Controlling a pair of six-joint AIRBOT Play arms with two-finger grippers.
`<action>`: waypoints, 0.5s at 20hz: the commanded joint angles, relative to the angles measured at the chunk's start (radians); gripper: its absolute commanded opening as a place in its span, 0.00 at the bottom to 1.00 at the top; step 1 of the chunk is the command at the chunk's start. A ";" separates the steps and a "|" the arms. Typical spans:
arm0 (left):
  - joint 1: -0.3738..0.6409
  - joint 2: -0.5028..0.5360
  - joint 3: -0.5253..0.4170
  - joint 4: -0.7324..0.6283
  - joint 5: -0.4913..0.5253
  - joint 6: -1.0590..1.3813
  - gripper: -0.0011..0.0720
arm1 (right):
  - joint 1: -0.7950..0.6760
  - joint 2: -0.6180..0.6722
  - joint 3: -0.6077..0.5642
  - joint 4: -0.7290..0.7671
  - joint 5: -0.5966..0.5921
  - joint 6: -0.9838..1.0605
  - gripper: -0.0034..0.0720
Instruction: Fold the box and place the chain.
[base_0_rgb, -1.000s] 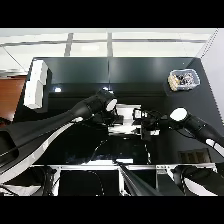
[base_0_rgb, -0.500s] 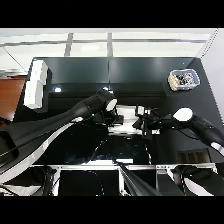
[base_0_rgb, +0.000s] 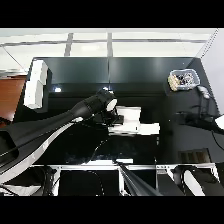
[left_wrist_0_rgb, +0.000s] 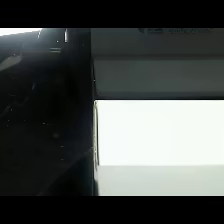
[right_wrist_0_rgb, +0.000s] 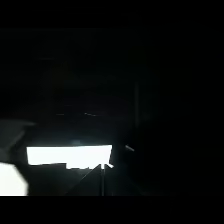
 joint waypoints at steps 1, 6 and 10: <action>0.003 0.000 0.001 0.009 -0.001 -0.001 0.05 | -0.177 -0.067 -0.078 0.101 0.056 0.240 0.07; 0.003 0.000 0.001 0.009 -0.001 -0.001 0.05 | -0.044 -0.302 -0.087 0.394 0.251 -0.079 0.07; 0.002 0.000 0.001 0.008 0.000 -0.001 0.05 | 0.121 -0.375 -0.084 0.524 0.182 -0.210 0.07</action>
